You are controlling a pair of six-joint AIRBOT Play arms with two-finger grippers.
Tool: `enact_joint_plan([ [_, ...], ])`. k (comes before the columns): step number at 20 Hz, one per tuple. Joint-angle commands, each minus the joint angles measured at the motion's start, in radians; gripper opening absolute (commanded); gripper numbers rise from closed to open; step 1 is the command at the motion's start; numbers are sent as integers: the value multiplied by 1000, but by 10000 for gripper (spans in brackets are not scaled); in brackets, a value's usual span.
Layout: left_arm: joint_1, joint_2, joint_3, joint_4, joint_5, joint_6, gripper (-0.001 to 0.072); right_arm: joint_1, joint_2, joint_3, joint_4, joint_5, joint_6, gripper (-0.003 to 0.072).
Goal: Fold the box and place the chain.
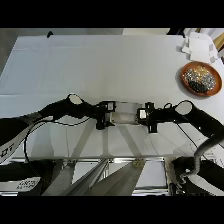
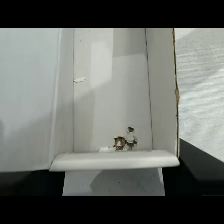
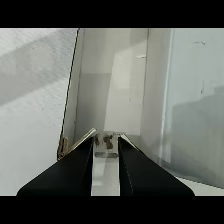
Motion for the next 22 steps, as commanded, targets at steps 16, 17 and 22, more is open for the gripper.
enact_joint_plan([
  [16,-1,0,1,-1,2,-1,348,-80,164,-8,-226,70,800,46],
  [17,-1,0,1,-1,2,-1,348,-96,200,-8,-227,69,914,35],
  [22,-1,0,1,-1,2,-1,348,-243,349,-8,-307,105,1379,14],
])
